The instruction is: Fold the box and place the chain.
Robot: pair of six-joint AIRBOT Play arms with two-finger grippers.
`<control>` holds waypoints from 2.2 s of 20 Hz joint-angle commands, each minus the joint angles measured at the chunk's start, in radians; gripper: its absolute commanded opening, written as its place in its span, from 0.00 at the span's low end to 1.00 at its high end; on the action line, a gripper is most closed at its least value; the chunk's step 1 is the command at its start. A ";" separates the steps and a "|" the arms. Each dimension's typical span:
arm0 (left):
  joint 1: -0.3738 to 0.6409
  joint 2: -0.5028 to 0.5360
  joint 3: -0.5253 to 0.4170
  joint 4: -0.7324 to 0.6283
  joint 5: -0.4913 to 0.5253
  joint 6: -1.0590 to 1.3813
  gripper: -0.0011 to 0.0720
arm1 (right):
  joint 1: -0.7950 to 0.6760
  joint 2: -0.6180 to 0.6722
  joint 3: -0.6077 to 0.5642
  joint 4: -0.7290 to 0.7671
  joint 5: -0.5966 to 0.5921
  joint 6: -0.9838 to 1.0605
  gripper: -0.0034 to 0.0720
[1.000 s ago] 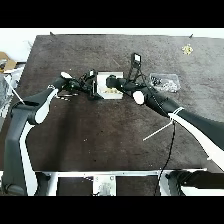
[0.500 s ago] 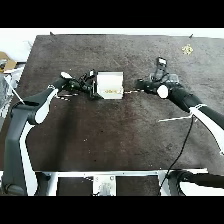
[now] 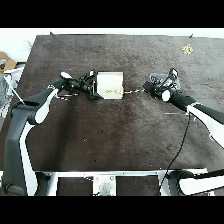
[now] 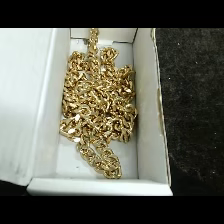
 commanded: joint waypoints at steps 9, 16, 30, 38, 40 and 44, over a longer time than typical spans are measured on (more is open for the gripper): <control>0.000 0.000 0.000 0.000 0.000 0.000 0.33 | 0.155 0.128 0.059 -0.015 -0.079 -0.034 0.06; 0.000 0.000 0.000 0.000 0.000 0.000 0.33 | 0.422 0.299 0.193 -0.088 -0.183 -0.073 0.06; 0.000 0.000 0.000 0.000 0.000 0.000 0.33 | 0.467 0.069 0.072 0.011 -0.058 -0.081 0.06; 0.000 0.000 0.000 0.000 0.000 0.000 0.33 | 0.349 0.150 0.045 -0.174 0.109 -0.113 0.47; 0.000 0.000 0.000 0.000 0.000 0.000 0.33 | 0.262 0.200 0.000 -0.177 0.119 -0.112 0.47; 0.000 0.000 0.000 0.000 0.000 0.000 0.33 | 0.056 0.200 -0.099 -0.130 0.132 -0.104 0.47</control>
